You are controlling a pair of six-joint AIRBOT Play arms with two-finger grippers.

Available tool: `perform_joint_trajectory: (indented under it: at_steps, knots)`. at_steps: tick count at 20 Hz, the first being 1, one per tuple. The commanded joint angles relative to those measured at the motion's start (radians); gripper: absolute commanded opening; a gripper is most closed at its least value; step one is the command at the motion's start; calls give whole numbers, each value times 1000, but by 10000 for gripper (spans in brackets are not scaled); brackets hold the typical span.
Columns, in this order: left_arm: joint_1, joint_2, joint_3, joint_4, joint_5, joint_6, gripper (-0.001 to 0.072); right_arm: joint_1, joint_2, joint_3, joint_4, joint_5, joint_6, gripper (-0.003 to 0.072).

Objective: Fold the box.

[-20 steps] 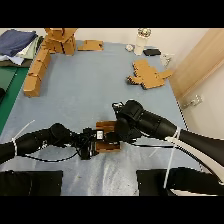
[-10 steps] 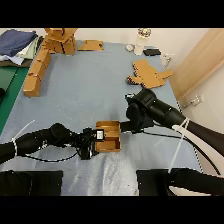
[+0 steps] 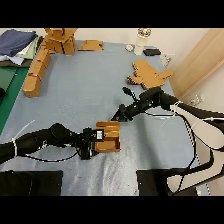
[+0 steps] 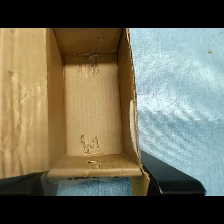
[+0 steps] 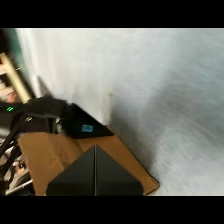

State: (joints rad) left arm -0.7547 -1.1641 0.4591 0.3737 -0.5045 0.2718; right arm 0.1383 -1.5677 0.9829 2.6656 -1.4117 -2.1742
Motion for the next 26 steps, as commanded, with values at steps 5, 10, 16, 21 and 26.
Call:
perform_joint_trajectory:
  at_steps: [5, 10, 16, 21, 26]
  knots:
    - [0, 0, 1, 0, -1, 0, 507, 125, 80, -253, 158, 47, -384, 2]
    - [0, 0, 1, 0, 0, 0, 507, 239, 278, -352, 58, 314, -425, 2]
    - [0, 0, 1, 0, -1, 0, 507, 331, 488, -373, -96, 447, -397, 2]
    - [0, 0, 1, 0, -1, 0, 507, 532, 686, -492, -337, 723, -373, 2]
    - [0, 0, 1, 0, -1, 0, 507, 665, 849, -558, -540, 827, -374, 397]
